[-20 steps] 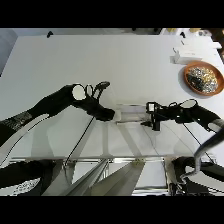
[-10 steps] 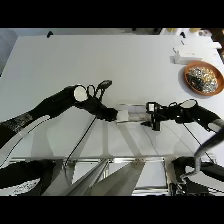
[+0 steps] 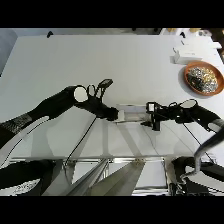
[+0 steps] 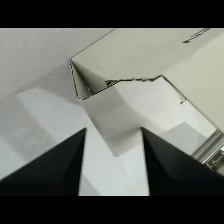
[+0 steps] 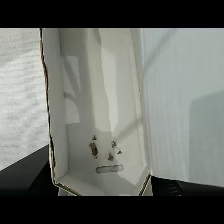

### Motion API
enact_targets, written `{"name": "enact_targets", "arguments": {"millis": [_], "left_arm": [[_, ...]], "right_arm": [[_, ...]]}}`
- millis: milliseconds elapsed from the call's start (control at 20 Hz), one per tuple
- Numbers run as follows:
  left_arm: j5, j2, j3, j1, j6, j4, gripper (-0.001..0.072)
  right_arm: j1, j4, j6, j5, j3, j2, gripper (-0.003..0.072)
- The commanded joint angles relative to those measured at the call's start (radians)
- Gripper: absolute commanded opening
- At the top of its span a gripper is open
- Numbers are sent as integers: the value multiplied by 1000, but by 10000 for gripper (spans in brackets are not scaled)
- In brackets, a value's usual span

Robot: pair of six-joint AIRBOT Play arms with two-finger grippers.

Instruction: Fold the box and place the chain.

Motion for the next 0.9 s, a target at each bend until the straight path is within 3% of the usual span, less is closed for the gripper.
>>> {"name": "enact_targets", "arguments": {"millis": [0,400,600,650,750,850], "left_arm": [[20,-9,14,-16,-18,5,486],[6,-24,55,-52,-273,152,499],[-64,-83,148,-92,-365,206,492],[-74,-99,172,-104,-382,212,479],[-80,-125,208,-124,-419,239,388],[-78,-148,226,-136,-452,249,375]], "right_arm": [[0,0,0,0,1,1,414],[0,0,0,0,1,1,414],[0,0,0,0,1,1,414],[0,0,0,0,1,1,414],[0,0,0,0,1,1,414],[0,0,0,0,1,1,414]]}}
